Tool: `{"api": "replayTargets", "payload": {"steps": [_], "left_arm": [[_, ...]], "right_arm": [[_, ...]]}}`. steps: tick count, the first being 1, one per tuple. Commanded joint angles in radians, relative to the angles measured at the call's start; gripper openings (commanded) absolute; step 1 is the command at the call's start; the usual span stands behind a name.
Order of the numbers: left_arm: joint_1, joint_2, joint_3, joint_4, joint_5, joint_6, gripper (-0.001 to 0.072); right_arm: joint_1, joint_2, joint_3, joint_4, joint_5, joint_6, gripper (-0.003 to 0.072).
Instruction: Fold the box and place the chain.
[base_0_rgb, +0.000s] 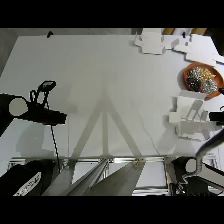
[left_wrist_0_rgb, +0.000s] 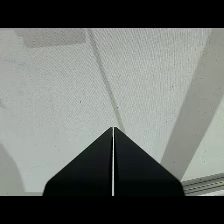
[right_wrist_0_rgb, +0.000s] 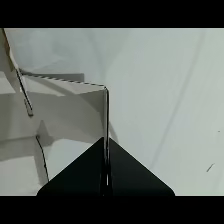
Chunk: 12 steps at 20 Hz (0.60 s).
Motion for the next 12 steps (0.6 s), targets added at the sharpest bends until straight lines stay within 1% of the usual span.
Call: {"api": "replayTargets", "payload": {"steps": [1,4,6,9,12], "left_arm": [[0.0,0.0,0.0,0.0,0.0,0.0,0.0006],[0.0,0.0,0.0,0.0,0.0,0.0,0.0006],[0.0,0.0,0.0,0.0,0.0,0.0,0.0006],[0.0,0.0,0.0,0.0,0.0,0.0,0.0006],[0.0,0.0,0.0,0.0,0.001,0.001,0.0006]], "right_arm": [[0.076,0.081,0.0,0.154,0.067,-0.026,0.0015],[0.176,0.199,-0.007,0.399,0.068,-0.109,0.0015],[0.24,0.285,-0.05,0.538,0.055,-0.143,0.0015],[0.353,0.418,-0.19,0.658,0.01,-0.151,0.0015],[0.481,0.523,-0.338,0.757,-0.08,-0.142,0.0015]]}}
